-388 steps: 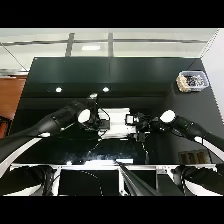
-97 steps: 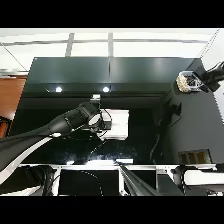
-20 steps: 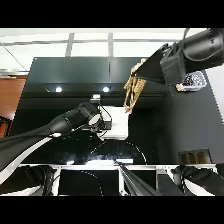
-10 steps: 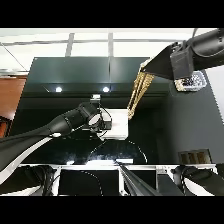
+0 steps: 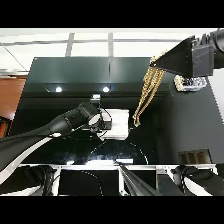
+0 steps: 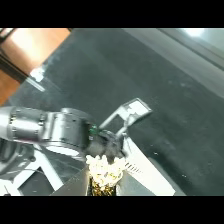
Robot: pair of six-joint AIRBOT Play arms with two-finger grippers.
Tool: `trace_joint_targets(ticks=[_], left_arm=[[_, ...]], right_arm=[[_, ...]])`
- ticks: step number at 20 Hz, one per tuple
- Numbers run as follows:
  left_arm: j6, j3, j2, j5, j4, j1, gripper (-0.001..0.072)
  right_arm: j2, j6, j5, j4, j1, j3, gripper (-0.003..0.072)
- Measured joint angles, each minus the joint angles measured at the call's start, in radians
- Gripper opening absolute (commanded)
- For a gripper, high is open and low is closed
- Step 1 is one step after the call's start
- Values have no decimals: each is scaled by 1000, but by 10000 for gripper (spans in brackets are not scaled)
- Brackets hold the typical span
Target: Fold the box and place the chain.
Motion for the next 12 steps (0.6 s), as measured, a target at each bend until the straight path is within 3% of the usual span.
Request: trace_joint_targets(ticks=[12], left_arm=[[0, 0, 0, 0, 0, 0, 26]], right_arm=[[5, -29, -58, 220, -1, 0, 3]])
